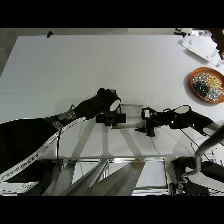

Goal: Fold the box and place the chain.

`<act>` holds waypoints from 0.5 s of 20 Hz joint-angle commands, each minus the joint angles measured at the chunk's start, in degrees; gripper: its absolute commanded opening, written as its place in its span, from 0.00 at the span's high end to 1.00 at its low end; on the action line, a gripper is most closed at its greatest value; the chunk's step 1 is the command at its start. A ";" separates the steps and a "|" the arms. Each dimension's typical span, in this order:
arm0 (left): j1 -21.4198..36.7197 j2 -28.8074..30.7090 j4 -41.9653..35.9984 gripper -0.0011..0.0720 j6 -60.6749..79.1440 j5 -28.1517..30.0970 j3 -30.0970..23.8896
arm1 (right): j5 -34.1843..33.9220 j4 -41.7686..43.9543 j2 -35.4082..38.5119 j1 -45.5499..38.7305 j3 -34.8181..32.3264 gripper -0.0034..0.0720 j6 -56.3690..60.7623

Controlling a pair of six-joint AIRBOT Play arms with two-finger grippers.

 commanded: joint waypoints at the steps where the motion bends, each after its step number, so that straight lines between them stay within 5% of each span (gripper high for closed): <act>1: 0.00 0.33 0.15 0.97 0.20 0.04 0.07 | -0.22 0.00 0.02 -0.04 0.07 0.57 0.00; 2: 0.00 0.63 0.17 0.96 0.26 0.00 0.07 | -0.20 0.00 0.02 -0.04 0.07 0.57 0.00; 6: 0.00 1.64 -0.24 0.48 7.74 -0.50 0.07 | -0.20 0.00 0.02 -0.04 0.07 0.57 0.00; 10: -0.39 3.26 -0.17 0.44 16.11 -1.20 0.02 | -0.20 0.00 0.02 -0.04 0.07 0.57 0.00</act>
